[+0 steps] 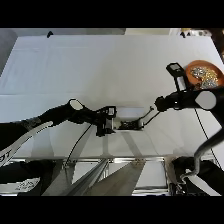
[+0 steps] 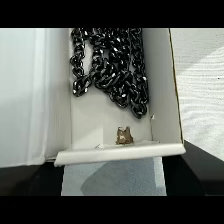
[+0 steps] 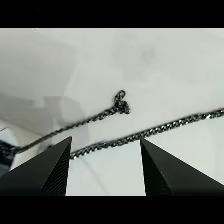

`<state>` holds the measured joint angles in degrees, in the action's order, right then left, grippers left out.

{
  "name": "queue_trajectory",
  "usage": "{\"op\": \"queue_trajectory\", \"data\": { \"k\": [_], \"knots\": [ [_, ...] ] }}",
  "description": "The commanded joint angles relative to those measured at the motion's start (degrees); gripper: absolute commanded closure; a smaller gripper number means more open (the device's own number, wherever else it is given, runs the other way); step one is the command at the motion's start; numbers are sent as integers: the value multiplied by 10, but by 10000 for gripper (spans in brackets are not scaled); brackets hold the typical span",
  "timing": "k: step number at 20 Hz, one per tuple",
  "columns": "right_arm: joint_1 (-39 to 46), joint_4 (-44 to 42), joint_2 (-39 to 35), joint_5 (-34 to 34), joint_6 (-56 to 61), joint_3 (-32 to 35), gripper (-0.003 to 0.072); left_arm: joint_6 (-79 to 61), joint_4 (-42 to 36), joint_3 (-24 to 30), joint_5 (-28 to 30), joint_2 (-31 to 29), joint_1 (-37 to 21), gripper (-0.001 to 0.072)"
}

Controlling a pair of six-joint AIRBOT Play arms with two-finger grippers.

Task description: Fold the box and place the chain.

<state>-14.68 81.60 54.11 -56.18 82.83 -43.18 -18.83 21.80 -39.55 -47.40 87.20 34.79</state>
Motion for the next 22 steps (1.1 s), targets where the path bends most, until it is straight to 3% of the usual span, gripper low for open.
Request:
{"op": "queue_trajectory", "data": {
  "k": [1,5,9,14,18,22],
  "knots": [
    [0,9,90,33,-10,4,289,0,0,0,0,0,-1,538],
    [-26,18,163,41,-10,4,291,0,0,0,0,0,-1,538],
    [-32,28,190,54,-10,4,356,0,0,0,0,0,-1,538],
    [-32,37,199,77,-8,4,378,0,0,0,0,0,-1,538],
    [-32,41,210,79,-8,5,485,0,0,0,0,0,-1,538],
    [-32,41,211,66,-8,5,665,0,0,0,0,0,-1,538]
  ]
}}
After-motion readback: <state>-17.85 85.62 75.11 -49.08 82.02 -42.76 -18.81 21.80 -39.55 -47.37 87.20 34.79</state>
